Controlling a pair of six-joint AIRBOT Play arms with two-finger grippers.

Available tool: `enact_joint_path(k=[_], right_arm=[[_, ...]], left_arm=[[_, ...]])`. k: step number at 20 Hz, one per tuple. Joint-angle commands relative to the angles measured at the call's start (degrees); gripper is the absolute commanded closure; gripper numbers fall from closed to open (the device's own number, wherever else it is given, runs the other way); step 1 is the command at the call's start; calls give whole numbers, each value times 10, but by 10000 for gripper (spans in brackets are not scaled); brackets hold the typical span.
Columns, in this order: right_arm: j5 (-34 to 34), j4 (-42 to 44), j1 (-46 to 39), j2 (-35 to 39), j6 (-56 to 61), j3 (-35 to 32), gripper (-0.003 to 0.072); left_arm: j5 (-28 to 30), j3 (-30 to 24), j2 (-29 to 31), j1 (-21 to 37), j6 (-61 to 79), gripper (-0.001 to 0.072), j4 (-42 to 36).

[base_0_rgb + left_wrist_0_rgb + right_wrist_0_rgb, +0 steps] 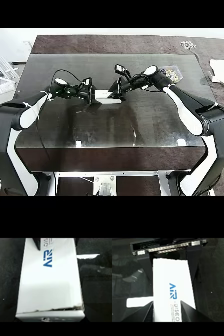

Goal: Fold the box and place the chain.

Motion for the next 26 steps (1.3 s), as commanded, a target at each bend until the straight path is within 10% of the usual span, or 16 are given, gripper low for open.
enact_joint_path(k=[1,12,16,26], right_arm=[[8,16,-1,0,-8,-6,318],[57,106,-23,2,-35,-5,325],[57,106,-23,2,-35,-5,658],[1,50,-20,-5,-12,-46,675]], left_arm=[[0,0,0,0,0,181,0],[0,0,0,0,0,181,0],[0,0,0,0,0,181,0],[0,0,0,0,0,181,0]])
